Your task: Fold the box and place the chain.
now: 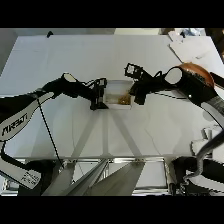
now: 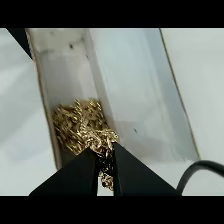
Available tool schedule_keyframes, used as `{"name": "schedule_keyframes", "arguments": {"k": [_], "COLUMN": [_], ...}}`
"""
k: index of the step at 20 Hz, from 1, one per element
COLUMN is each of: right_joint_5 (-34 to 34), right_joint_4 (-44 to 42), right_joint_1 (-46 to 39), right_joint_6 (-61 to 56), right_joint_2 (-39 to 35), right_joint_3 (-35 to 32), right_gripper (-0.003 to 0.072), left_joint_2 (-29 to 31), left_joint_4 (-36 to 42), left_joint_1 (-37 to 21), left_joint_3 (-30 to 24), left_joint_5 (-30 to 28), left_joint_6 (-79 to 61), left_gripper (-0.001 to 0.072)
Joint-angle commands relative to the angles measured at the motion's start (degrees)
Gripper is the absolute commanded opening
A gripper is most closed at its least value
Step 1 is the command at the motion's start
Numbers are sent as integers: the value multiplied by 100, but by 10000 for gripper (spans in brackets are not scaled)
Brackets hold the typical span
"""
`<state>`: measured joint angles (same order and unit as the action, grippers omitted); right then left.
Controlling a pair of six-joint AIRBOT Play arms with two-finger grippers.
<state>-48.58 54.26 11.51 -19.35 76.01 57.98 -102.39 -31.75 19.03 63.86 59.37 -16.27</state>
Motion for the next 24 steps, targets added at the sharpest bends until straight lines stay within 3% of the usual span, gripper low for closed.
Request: {"name": "schedule_keyframes", "arguments": {"k": [1, 7, 9, 10, 15, 17, 20, 24], "right_joint_5": [131, 992, 966, 896, 737, 789, 756, 905], "right_joint_4": [-297, -262, 4, 114, 256, 542, 1569, 1939], "right_joint_1": [400, 817, 817, 817, 817, 804, 798, 439], "right_joint_6": [-17, -802, -1252, -1478, -2020, -2736, -3899, -4535], "right_joint_2": [-33, -35, -42, -50, -442, -719, -914, -584], "right_joint_3": [4, 4, 4, 7, 20, 107, 555, 1147], "right_gripper": [8, 29, 231, 287, 292, 292, 292, 287], "left_joint_2": [-2, -2, -2, -2, -2, -2, -2, -2], "left_joint_4": [0, 0, 0, 0, 0, 0, 0, 0], "left_joint_1": [0, 0, 0, 0, 0, 0, 0, 0], "left_joint_3": [2, 2, 0, 2, 0, 2, 0, 2], "left_joint_5": [-2, 0, 0, 0, -2, -2, -2, -2], "left_joint_6": [-2, -2, 0, -2, -2, 0, -2, -2], "left_gripper": [322, 322, 322, 322, 322, 322, 322, 322]}}
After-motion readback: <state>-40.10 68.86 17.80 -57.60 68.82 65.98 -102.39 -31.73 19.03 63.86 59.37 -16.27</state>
